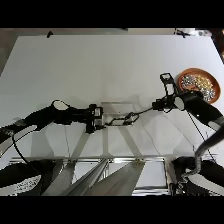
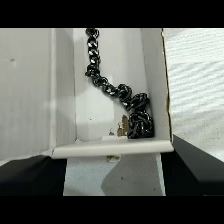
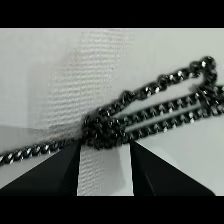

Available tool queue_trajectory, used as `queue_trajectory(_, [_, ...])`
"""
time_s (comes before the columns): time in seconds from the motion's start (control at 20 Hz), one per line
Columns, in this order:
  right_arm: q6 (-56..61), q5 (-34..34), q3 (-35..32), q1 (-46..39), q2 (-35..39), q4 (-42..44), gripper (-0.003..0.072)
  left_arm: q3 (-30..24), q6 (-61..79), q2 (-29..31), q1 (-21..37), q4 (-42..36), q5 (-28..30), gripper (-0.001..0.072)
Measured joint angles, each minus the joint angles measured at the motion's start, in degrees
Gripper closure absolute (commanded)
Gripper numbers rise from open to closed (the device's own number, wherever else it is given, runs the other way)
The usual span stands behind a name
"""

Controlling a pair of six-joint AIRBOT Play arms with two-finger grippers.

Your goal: Fold the box and place the chain.

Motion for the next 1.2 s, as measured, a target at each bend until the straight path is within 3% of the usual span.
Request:
queue_trajectory(0.1, [-1.33, -2.36, 0.04, -0.46, -2.19, 0.52, 0.0395, 0.00, 0.02, 0.00, 0.00, 0.00, 0.00, 0.0456])
queue_trajectory(0.2, [-2.19, -2.58, 0.11, -0.70, -3.34, 1.14, 0.0604, 0.00, 0.02, 0.00, 0.00, 0.00, 0.00, 0.0456])
queue_trajectory(0.25, [-2.47, -2.93, 0.11, -0.81, -3.72, 1.29, 0.0658, 0.00, 0.02, 0.00, 0.00, 0.00, 0.00, 0.0456])
queue_trajectory(0.5, [-3.30, -3.67, -0.13, -0.44, -2.78, 2.23, 0.0678, 0.00, 0.02, 0.00, 0.00, 0.00, 0.00, 0.0456])
queue_trajectory(0.7, [-4.11, 0.83, -0.09, 2.10, 5.25, 3.89, 0.0678, 0.00, 0.02, 0.00, 0.00, -0.02, 0.00, 0.0456])
queue_trajectory(0.95, [-4.33, 6.73, 0.17, 11.02, 17.66, 10.12, 0.0678, 0.00, 0.02, 0.00, 0.02, -0.02, 0.00, 0.0456])
queue_trajectory(1.2, [-1.09, 7.87, 2.97, 23.10, 22.67, 16.11, 0.0678, 0.00, 0.02, 0.00, 0.00, 0.00, 0.00, 0.0456])
